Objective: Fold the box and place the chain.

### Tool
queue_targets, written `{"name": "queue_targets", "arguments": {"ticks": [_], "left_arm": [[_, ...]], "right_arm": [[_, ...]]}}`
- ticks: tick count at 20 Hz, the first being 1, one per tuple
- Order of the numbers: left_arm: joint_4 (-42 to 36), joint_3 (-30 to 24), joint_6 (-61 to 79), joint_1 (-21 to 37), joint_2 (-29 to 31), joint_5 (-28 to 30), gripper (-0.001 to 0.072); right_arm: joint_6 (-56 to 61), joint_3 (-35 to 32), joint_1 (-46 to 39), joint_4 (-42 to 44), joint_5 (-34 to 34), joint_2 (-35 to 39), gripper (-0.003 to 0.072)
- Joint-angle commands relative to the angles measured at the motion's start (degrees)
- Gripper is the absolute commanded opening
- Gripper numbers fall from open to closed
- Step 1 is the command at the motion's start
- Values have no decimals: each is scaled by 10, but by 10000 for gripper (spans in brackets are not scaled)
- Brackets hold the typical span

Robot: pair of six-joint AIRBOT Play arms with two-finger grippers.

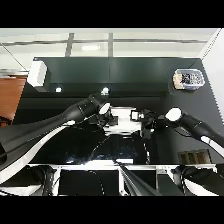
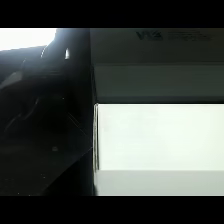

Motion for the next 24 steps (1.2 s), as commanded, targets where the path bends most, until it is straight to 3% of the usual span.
{"name": "queue_targets", "arguments": {"ticks": [1, 3, 4, 6, 8, 9, 15, 21, 22, 23, 24], "left_arm": [[1, 0, 1, 0, 0, -1, 26], [2, 0, 1, 0, 0, -1, 26], [2, 0, 1, 0, 0, -1, 26], [2, 0, 1, 0, 0, -1, 26], [2, 0, 1, 0, 0, -1, 26], [2, 0, 1, 0, 0, -1, 26], [2, 0, 1, 1, 0, 0, 26], [2, 0, 1, 1, 0, 0, 26], [2, 0, 1, 1, 0, 0, 26], [2, 0, 1, 1, 0, 1, 26], [2, 0, 1, 1, 0, 1, 26]], "right_arm": [[31, 1, -7, -45, 13, 46, 669], [30, 1, -7, -45, 12, 49, 664], [30, 1, -6, -45, 15, 49, 531], [30, 1, -4, -43, 19, 49, 437], [31, 1, -3, -22, 29, 49, 80], [31, 0, -3, 1, 31, 48, 45], [31, 0, -3, 139, 33, 7, 46], [43, 0, -3, 139, 38, -14, 46], [50, 0, -3, 139, 36, -14, 117], [61, 0, -3, 139, 31, -14, 319], [61, 0, -3, 137, 31, -14, 378]]}}
